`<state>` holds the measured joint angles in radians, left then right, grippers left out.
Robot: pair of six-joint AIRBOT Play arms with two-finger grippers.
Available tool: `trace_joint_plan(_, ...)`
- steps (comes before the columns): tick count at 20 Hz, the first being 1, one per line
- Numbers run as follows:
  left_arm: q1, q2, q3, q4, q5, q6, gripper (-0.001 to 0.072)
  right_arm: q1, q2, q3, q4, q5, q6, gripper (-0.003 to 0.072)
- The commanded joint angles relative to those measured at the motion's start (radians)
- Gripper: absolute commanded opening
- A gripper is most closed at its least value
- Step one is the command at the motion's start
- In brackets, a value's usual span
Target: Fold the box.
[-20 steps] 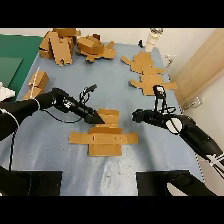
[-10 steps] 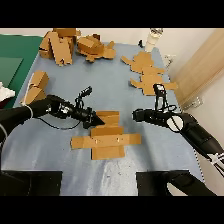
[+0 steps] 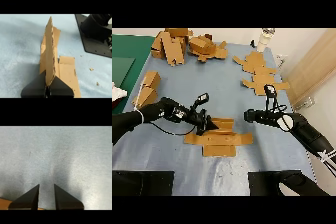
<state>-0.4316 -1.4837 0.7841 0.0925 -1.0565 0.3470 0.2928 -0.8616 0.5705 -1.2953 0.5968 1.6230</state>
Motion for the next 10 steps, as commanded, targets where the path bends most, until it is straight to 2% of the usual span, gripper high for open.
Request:
trace_joint_plan(1,-0.039,0.004,-0.011,0.001,0.027,0.031,0.0013,0.000,-0.006,0.001,0.002,-0.002,0.000,0.0284)
trace_joint_plan(10,-0.034,0.004,-0.014,-0.138,0.018,0.122,0.0014,0.000,-0.006,0.001,0.002,-0.003,0.000,0.0284)
